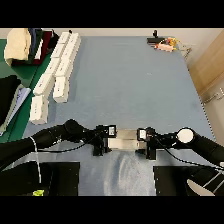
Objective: Fold the box.
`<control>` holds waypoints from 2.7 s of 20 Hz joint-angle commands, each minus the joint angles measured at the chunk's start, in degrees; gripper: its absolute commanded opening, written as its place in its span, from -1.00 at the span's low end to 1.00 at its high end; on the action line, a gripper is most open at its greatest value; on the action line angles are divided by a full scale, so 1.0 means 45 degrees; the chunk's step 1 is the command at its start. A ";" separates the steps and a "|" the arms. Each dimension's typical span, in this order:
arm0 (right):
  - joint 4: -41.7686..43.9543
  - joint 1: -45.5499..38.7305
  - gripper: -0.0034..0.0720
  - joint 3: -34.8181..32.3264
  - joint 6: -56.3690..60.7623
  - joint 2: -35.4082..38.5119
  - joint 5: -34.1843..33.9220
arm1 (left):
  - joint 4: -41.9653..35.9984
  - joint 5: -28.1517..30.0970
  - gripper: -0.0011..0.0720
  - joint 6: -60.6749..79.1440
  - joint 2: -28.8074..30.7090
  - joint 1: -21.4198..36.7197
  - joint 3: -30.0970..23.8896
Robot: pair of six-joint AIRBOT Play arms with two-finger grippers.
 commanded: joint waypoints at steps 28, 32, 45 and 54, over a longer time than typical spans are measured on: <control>-0.3755 -0.0005 0.98 0.0005 0.4371 0.3342 0.1001 | -0.0005 0.0010 0.45 0.0000 -0.0010 0.0005 0.0010; -0.4007 0.0000 0.98 0.0005 0.6742 0.5479 0.1875 | -0.0005 0.0010 0.45 0.0000 -0.0010 0.0005 0.0010; 0.2623 0.0010 0.97 0.0000 1.8234 0.7684 0.2807 | -0.0005 0.0010 0.45 0.0000 -0.0010 0.0005 0.0010; 0.3147 0.0010 0.95 0.0000 2.0667 0.7524 0.2628 | -0.0005 0.0010 0.45 0.0000 -0.0010 0.0005 0.0010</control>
